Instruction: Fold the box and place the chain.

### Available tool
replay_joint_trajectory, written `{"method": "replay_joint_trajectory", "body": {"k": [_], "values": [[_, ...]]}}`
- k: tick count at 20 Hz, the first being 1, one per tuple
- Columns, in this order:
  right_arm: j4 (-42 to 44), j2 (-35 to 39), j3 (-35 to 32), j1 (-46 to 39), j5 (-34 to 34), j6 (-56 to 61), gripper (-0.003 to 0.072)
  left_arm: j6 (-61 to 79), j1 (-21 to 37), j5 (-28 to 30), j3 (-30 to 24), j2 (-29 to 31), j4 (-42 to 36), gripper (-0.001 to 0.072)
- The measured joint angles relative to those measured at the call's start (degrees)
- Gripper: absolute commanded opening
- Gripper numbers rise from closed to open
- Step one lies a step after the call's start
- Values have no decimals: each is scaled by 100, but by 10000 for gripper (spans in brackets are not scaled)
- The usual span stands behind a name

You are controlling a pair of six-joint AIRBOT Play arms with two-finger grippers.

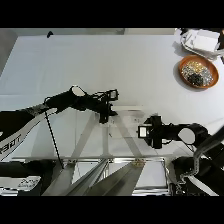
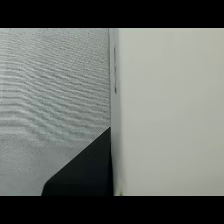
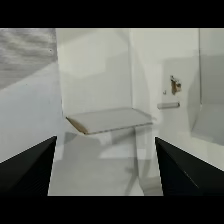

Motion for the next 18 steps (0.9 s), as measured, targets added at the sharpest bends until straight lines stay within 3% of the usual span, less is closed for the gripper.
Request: {"method": "replay_joint_trajectory", "body": {"k": [7,18], "values": [[240,-20,-304,490,-1086,-107,685,0,0,0,0,0,0,13],[321,109,-90,348,-1311,-127,685,-2,0,0,0,0,-2,13]]}}
